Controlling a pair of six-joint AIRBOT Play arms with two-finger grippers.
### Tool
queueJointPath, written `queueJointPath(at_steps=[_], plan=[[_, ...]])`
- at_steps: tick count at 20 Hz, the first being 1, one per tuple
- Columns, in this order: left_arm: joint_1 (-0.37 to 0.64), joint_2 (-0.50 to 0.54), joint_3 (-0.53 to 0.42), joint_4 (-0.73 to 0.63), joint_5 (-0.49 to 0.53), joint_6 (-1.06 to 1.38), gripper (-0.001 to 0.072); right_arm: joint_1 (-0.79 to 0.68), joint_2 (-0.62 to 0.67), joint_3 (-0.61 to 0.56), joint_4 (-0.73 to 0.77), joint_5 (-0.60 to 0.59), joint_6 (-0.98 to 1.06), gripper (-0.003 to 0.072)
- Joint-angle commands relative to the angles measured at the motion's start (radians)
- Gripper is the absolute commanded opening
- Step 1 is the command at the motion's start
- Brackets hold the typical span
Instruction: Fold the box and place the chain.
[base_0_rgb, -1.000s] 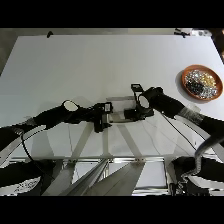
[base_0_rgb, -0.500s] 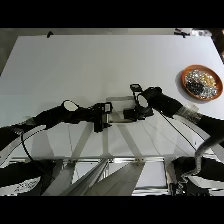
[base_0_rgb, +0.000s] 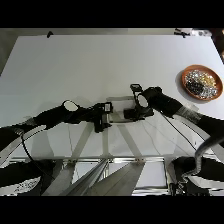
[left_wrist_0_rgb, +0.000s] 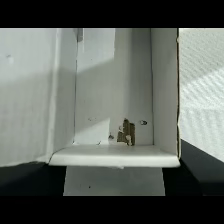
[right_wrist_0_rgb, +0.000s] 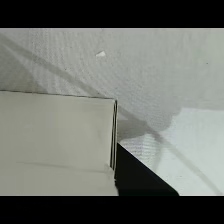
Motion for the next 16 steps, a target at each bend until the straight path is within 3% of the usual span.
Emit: queueJointPath(at_steps=[1, 2, 3, 6, 9, 16], plan=[[0.001, 0.001, 0.000, 0.002, 0.000, 0.002, 0.0152, 0.001, 0.026, 0.001, 0.003, -0.001, -0.017, 0.0148], [0.001, 0.001, 0.000, 0.002, 0.000, 0.002, 0.0152, 0.001, 0.038, 0.001, 0.001, -0.001, -0.017, 0.0274], [0.001, 0.001, 0.000, 0.002, 0.000, 0.002, 0.0152, 0.001, 0.053, 0.001, -0.002, -0.001, -0.018, 0.0349], [0.001, 0.001, 0.000, 0.002, 0.000, 0.002, 0.0152, 0.001, 0.095, 0.001, -0.021, 0.029, -0.021, 0.0352], [0.001, 0.001, 0.000, 0.002, 0.000, 0.002, 0.0152, 0.001, 0.140, 0.001, -0.063, 0.078, -0.024, 0.0463], [0.001, 0.001, 0.000, 0.002, 0.000, 0.002, 0.0152, -0.017, 0.357, 0.001, -0.082, 0.103, -0.142, 0.0464]])
